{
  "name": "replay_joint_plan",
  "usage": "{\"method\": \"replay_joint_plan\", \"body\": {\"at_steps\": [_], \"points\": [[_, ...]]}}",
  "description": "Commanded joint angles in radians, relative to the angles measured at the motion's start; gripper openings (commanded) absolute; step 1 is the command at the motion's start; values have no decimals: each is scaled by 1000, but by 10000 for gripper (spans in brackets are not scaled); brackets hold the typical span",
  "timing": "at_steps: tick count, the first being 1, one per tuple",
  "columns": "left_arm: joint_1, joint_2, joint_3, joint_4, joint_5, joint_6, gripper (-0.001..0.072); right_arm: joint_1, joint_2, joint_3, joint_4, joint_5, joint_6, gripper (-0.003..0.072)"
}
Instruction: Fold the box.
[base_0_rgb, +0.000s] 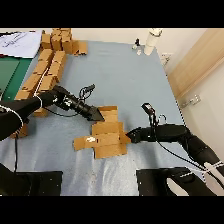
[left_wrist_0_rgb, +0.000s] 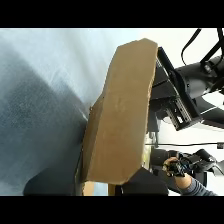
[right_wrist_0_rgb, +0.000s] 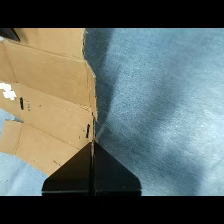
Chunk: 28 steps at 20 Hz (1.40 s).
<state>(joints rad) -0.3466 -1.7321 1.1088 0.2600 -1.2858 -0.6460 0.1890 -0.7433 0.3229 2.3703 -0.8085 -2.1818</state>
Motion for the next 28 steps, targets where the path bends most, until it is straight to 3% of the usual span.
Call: {"method": "replay_joint_plan", "body": {"at_steps": [1,2,4,8,9,10,12,16,21,22,23,24,28], "points": [[5,-1,1,-6,2,4,207,0,1,0,-2,0,1,4],[3,-1,1,-6,2,13,53,0,1,0,-2,0,1,4],[3,-1,1,-6,0,22,14,0,1,0,-2,0,1,4],[3,-1,1,-6,-35,53,14,0,1,0,-2,7,6,11],[3,0,1,-7,-35,58,13,0,1,0,-2,11,17,146],[3,3,1,-9,-35,66,12,-1,2,0,-2,16,42,350],[-6,28,1,-8,-33,109,12,-14,3,15,-21,17,122,374],[-65,135,-11,-6,15,219,11,-90,3,104,-169,13,309,374],[-185,277,-210,-7,317,400,12,-174,3,217,-222,-2,417,354],[-198,302,-248,-7,365,423,11,-178,3,227,-214,-1,421,284],[-206,332,-284,-6,409,457,11,-177,3,230,-208,4,426,125],[-213,364,-314,-6,459,485,12,-177,2,230,-205,5,438,28],[-225,471,-352,-15,602,643,12,-177,-1,230,-203,8,455,6]]}}
